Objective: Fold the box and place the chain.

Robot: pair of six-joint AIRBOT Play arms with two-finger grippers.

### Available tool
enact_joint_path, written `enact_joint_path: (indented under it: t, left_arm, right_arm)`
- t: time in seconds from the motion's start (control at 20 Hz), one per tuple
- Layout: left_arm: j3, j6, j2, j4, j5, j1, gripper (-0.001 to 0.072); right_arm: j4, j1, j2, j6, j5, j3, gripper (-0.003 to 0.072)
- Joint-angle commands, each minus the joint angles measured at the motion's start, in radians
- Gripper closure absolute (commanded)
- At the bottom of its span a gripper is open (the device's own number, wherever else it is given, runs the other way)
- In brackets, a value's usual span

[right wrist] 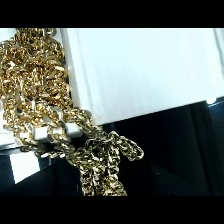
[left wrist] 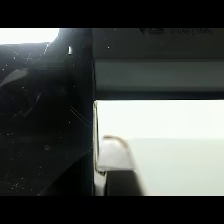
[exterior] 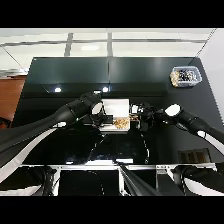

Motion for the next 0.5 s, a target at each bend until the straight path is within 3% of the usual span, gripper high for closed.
enact_joint_path:
  t: [0.0,0.05,0.1,0.15,0.25,0.35,0.45]
  left_arm:
    - [0.001,0.0,0.001,0.0,0.0,0.0,0.0679]
    - [0.001,0.0,0.001,0.0,0.0,0.0,0.0679]
    - [0.001,0.0,0.001,0.0,0.0,0.0,0.0679]
    - [0.001,0.0,0.001,0.0,0.0,0.0,0.0679]
    - [0.001,0.0,0.001,0.0,0.0,0.0,0.0679]
    - [0.001,0.0,0.001,0.0,0.0,0.0,0.0679]
    - [0.001,0.0,0.001,0.0,0.0,0.0,0.0679]
  right_arm:
    - [0.002,0.001,-0.008,0.04,-0.023,0.002,-0.0018]
    - [0.002,0.001,-0.008,0.053,-0.024,0.002,-0.0017]
    - [0.0,0.001,-0.008,0.076,-0.024,0.001,0.006]
    - [-0.003,0.001,-0.008,0.103,-0.027,0.001,0.0216]
    - [-0.003,0.001,-0.008,0.143,-0.037,0.001,0.0293]
    - [-0.003,0.001,-0.008,0.172,-0.035,0.001,0.0641]
    - [-0.003,0.001,-0.006,0.2,-0.024,0.001,0.0669]
